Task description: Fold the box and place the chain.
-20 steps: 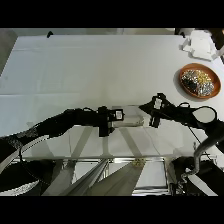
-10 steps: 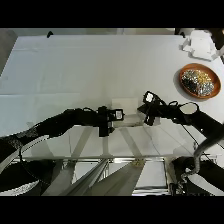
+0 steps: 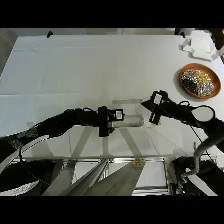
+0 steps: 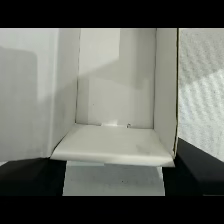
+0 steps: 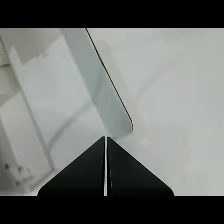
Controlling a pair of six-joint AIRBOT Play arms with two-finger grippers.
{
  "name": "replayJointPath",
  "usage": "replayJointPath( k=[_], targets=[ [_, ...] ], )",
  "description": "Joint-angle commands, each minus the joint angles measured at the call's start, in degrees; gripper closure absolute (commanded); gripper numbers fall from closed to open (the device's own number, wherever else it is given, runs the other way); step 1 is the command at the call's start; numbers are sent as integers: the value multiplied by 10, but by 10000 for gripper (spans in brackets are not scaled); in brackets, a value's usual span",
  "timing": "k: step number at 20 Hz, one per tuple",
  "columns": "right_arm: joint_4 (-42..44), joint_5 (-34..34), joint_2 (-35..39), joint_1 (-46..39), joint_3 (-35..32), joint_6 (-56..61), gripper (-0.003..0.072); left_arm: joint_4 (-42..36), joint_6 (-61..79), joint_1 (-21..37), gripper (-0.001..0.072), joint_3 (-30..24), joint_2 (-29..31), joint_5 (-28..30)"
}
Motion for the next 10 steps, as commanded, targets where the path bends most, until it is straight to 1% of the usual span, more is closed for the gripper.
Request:
replayJointPath(
  k=[1, 2, 3, 4, 5, 6, 7, 10],
  targets=[
    [-133, 106, 37, -47, 0, 24, 664, 0, 0, 0, 574, 0, 0, 0],
    [-162, 123, 33, -59, 0, 23, 663, 0, 0, 0, 574, 0, 0, 0],
    [-181, 126, 25, -59, 0, 22, 660, 0, 0, 0, 574, 0, 0, 0],
    [-184, 125, 14, -59, 0, 22, 581, 0, 0, 0, 574, 0, 0, 0],
    [-183, 125, -3, -59, 0, 17, 426, 0, 0, 0, 574, 0, 0, 0],
    [-184, 121, -21, -56, 0, 15, 315, 0, 0, 0, 574, 0, 0, 0],
    [-185, 118, -41, -47, 0, 0, 305, 0, 0, 0, 574, 0, 0, 0],
    [-185, 111, -82, -4, 0, -82, 308, 0, 0, 0, 574, 0, 0, 0]
  ],
)
